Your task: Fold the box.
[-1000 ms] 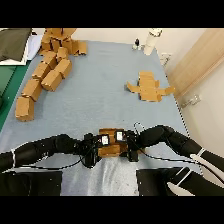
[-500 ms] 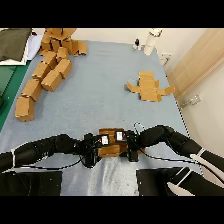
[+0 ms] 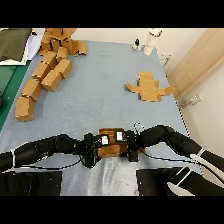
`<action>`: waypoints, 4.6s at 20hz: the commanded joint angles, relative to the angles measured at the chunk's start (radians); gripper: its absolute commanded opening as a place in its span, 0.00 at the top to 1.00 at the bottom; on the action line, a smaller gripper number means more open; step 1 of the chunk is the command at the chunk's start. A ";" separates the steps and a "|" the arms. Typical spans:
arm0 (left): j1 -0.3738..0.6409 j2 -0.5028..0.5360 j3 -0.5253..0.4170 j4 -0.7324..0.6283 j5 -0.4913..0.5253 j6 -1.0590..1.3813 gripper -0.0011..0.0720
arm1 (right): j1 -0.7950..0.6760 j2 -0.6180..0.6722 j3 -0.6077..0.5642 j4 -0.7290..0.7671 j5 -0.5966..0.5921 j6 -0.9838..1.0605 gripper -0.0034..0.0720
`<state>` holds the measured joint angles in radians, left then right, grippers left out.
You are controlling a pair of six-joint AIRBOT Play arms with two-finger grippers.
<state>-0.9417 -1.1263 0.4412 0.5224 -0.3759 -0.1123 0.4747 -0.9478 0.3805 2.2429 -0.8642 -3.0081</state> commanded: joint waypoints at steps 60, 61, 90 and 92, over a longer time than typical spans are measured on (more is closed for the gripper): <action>0.000 0.000 0.000 0.000 0.000 0.000 0.33 | -0.111 -0.055 0.315 -0.144 -0.169 1.324 0.95; 0.000 0.000 0.000 0.000 0.000 0.000 0.33 | -0.111 -0.007 0.308 -0.221 -0.203 1.321 0.95; 0.000 0.000 0.000 0.000 0.000 0.000 0.33 | 0.196 0.192 0.056 -0.316 -0.028 0.486 0.74; 0.000 0.000 0.000 0.000 0.000 0.000 0.33 | 0.208 0.172 0.056 -0.288 0.016 0.486 0.74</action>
<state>-0.9417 -1.1267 0.4412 0.5228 -0.3763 -0.1123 0.6582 -0.7574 0.4374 1.9289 -0.9062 -2.5191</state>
